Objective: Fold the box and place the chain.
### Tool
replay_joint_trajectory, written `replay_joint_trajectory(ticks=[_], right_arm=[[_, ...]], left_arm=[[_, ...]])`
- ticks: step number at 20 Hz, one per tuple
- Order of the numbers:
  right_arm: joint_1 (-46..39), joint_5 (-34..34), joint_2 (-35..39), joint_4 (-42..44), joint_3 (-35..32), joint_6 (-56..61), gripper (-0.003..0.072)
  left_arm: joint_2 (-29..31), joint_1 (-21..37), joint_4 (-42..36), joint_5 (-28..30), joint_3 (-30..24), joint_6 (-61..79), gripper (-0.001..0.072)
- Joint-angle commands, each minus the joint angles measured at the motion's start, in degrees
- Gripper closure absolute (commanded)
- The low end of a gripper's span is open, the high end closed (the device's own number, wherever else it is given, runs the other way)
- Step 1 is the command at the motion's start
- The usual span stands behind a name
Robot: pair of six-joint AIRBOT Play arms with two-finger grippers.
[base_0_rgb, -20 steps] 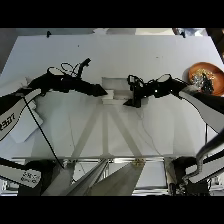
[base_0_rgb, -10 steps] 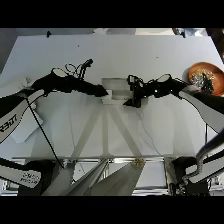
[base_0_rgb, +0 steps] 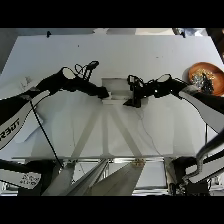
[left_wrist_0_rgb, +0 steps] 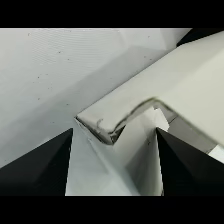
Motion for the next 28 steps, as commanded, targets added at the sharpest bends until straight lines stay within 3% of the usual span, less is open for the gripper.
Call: replay_joint_trajectory(ticks=[1,5,10,11,13,19,21,28], right_arm=[[0.0,0.0,0.0,0.0,0.0,0.0,0.0167],[0.0,0.0,0.0,0.0,0.0,0.0,0.0167],[0.0,0.0,0.0,0.0,0.0,0.0,0.0167],[0.0,0.0,0.0,0.0,0.0,0.0,0.0167],[0.0,0.0,0.0,0.0,0.0,0.0,0.0167],[0.0,0.0,0.0,0.0,0.0,0.0,0.0167],[0.0,0.0,0.0,0.0,0.0,0.0,0.0167],[0.0,0.0,0.0,0.0,0.0,0.0,0.0167]], left_arm=[[1.1,-2.2,13.3,0.7,2.2,-11.0,0.0144],[1.1,-6.2,28.5,-1.6,5.0,-23.5,0.0144],[1.0,-10.3,36.8,-5.3,9.5,-36.5,0.0149],[1.0,-10.8,38.5,-6.4,9.8,-38.5,0.0205],[1.0,-11.9,41.8,-8.9,10.0,-42.9,0.0212],[0.9,-14.4,43.7,-11.0,10.5,-52.4,0.0222],[0.2,-15.1,43.9,-12.1,12.1,-55.1,0.0269],[-3.3,-16.8,44.1,-14.2,15.0,-60.1,0.0267]])
